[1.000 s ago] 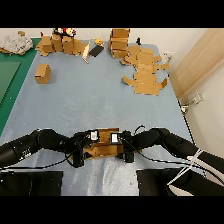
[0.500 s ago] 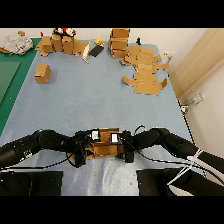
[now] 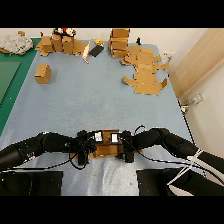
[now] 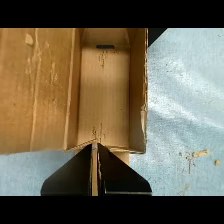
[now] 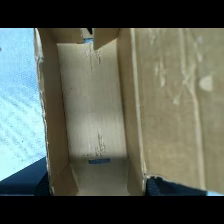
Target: Fold the box.
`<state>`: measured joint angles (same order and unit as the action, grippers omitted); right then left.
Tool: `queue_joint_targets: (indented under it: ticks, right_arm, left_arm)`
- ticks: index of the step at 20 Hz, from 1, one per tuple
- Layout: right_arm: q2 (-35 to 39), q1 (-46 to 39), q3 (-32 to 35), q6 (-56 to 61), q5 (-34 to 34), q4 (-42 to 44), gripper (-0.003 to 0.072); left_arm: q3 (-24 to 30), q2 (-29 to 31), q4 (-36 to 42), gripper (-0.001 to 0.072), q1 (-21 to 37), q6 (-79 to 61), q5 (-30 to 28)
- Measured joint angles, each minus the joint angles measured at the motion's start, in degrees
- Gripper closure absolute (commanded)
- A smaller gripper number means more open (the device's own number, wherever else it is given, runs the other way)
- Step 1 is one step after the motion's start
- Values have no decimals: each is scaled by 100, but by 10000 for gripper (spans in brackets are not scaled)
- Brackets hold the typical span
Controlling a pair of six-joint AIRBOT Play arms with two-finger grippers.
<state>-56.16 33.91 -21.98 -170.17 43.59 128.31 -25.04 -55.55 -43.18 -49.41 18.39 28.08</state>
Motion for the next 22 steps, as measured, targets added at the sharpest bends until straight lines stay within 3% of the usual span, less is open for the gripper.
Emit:
queue_joint_targets:
  ticks: [3, 4, 5, 6, 22]
  right_arm:
    - [0, -2, 0, 0, 0, -2, 91]
    - [0, -2, 0, 0, 0, 0, 91]
    - [0, -2, 0, 0, 0, -2, 91]
    - [0, -2, 0, 2, 2, 0, 92]
    - [0, 0, 0, -4, 0, -2, 91]
  left_arm:
    - [0, -7, -2, 644, -17, 0, -48]
    - [0, -7, -4, 519, -24, 0, -66]
    - [0, -7, -2, 278, -24, 0, -68]
    - [0, -7, -4, 258, -24, 0, -66]
    - [-2, -7, 4, 257, -24, 2, -111]
